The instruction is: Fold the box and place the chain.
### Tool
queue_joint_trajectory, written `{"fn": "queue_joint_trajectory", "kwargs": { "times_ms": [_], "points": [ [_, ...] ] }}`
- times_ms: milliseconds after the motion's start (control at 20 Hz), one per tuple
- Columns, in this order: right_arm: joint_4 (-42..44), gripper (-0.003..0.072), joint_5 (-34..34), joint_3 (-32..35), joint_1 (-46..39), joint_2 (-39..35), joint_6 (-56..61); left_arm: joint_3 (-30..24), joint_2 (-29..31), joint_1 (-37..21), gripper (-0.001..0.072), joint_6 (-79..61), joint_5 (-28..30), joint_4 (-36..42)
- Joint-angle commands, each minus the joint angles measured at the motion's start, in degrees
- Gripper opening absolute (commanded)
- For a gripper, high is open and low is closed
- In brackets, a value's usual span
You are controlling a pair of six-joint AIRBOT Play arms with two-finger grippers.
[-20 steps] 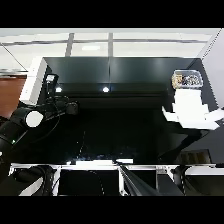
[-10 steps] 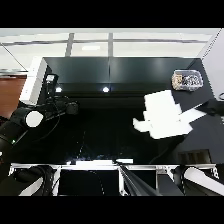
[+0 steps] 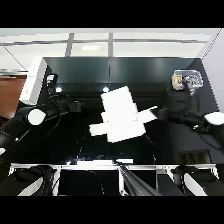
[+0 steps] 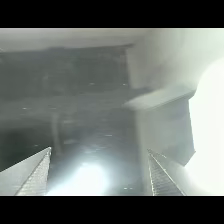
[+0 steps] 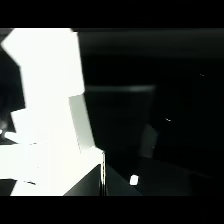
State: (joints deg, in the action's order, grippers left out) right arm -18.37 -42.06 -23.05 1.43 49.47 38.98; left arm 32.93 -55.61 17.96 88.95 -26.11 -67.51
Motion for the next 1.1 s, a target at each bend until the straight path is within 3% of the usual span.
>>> {"fn": "queue_joint_trajectory", "kwargs": {
  "times_ms": [0, 150, 300, 400, 650, 900, 950, 1050],
  "points": [
    [8.7, 0.0019, 23.2, 5.7, 17.4, -3.2, -2.1, 1.5, -2.8, -1.5, 0.07, -0.5, -1.4, 7.7],
    [8.8, 0.002, 26.9, 5.7, 23.5, -3.2, -1.9, 5.5, -8.9, -6.4, 0.0701, -16.3, -17.6, 22.2],
    [8.9, 0.002, 25.1, 5.7, 23.7, -3.2, -0.7, 5.8, -17.7, -13.9, 0.0701, -39.1, -33.7, 47.2],
    [8.9, 0.002, 23.9, 5.7, 23.7, -3.2, -0.6, 6.2, -23.3, -16.4, 0.0701, -47.4, -40.3, 54.8],
    [8.9, 0.002, 22.6, 5.7, 23.7, -3.2, -0.6, 12.2, -31.8, -12.1, 0.0701, -51.0, -44.7, 44.3],
    [8.9, 0.002, 22.8, 5.7, 23.7, -3.2, -0.6, 17.5, -37.2, -11.0, 0.0694, -59.5, -53.6, 41.4],
    [8.9, 0.002, 22.8, 5.7, 23.7, -3.2, -0.6, 18.8, -37.7, -10.8, 0.0658, -59.5, -54.1, 38.9],
    [8.9, 0.002, 22.8, 5.7, 23.7, -3.2, -0.6, 21.3, -38.8, -10.1, 0.0507, -59.5, -56.1, 34.8]
  ]
}}
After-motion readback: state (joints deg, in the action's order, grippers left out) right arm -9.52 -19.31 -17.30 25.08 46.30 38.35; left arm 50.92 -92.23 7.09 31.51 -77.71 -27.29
